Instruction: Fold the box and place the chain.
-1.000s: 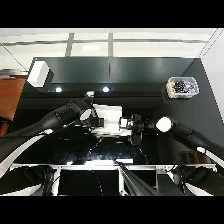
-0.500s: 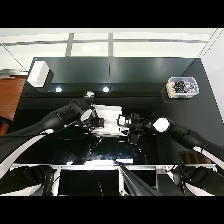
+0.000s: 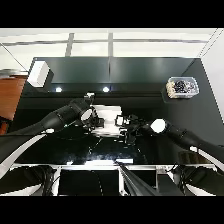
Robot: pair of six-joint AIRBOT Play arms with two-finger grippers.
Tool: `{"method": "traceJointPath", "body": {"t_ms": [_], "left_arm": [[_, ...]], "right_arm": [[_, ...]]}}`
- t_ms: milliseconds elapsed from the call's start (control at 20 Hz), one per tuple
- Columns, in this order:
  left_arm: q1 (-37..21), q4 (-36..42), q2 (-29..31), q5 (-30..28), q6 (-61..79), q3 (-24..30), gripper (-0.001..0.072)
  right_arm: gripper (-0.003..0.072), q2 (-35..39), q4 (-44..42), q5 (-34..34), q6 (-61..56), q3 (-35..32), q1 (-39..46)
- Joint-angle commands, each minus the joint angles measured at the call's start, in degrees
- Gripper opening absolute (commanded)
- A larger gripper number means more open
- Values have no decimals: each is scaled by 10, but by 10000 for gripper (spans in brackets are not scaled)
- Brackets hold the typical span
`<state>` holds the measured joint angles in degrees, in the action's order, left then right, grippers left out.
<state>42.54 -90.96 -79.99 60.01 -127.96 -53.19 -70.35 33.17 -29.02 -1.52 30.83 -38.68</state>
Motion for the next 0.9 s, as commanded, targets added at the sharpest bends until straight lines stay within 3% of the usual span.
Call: {"method": "traceJointPath", "body": {"t_ms": [0, 450, 500, 550, 650, 850], "left_arm": [[0, 2, 0, 2, 0, 0, 33], [0, 4, 0, 5, 0, 0, 34], [0, 4, 0, 6, 0, 0, 34], [0, 4, 0, 6, 0, 0, 33], [0, 4, 0, 6, 0, 0, 34], [0, 4, 0, 6, 0, 0, 33]], "right_arm": [[203, -7, -27, 31, 0, 0, -14], [206, -7, -53, 38, 0, 0, -14], [263, -7, -57, 38, 0, 0, -14], [377, -7, -62, 38, 0, 0, -14], [311, -7, -62, 38, 0, 0, -14], [318, -7, -62, 38, -1, 0, -14]]}}
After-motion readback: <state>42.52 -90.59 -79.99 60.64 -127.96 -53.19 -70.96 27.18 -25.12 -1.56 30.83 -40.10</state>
